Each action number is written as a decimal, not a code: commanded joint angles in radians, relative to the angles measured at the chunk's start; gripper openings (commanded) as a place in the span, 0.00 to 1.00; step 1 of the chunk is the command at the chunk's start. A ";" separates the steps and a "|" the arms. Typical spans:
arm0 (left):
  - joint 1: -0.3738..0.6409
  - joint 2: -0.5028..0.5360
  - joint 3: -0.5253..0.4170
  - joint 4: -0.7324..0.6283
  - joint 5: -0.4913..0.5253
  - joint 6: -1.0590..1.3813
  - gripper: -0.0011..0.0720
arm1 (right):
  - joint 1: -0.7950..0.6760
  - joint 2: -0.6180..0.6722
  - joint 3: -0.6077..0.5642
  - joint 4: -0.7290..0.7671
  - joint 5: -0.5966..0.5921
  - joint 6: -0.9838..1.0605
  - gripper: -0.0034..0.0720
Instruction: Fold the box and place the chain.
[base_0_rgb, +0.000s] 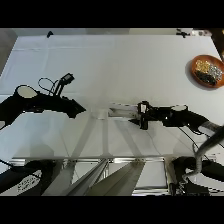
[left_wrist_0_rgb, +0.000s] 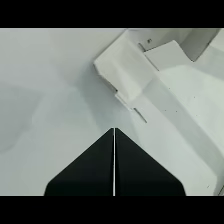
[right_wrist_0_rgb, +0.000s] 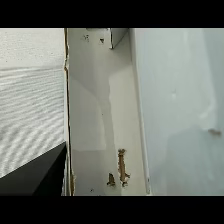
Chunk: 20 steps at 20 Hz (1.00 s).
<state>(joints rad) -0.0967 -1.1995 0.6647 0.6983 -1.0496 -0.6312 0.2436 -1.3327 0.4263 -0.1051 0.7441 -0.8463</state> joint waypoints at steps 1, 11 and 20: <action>0.022 -0.066 -0.004 0.001 0.073 -0.251 0.02 | 0.000 0.001 0.000 0.000 0.000 0.000 0.59; -0.141 -0.271 -0.003 -0.193 0.127 -0.156 0.02 | 0.000 0.001 0.000 0.000 0.000 0.000 0.59; -0.188 -0.271 -0.003 -0.291 0.105 -0.048 0.03 | 0.000 0.001 0.000 0.000 0.000 0.000 0.59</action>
<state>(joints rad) -0.2718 -1.4696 0.6621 0.4664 -0.9226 -0.7528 0.2436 -1.3327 0.4263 -0.1055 0.7437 -0.8467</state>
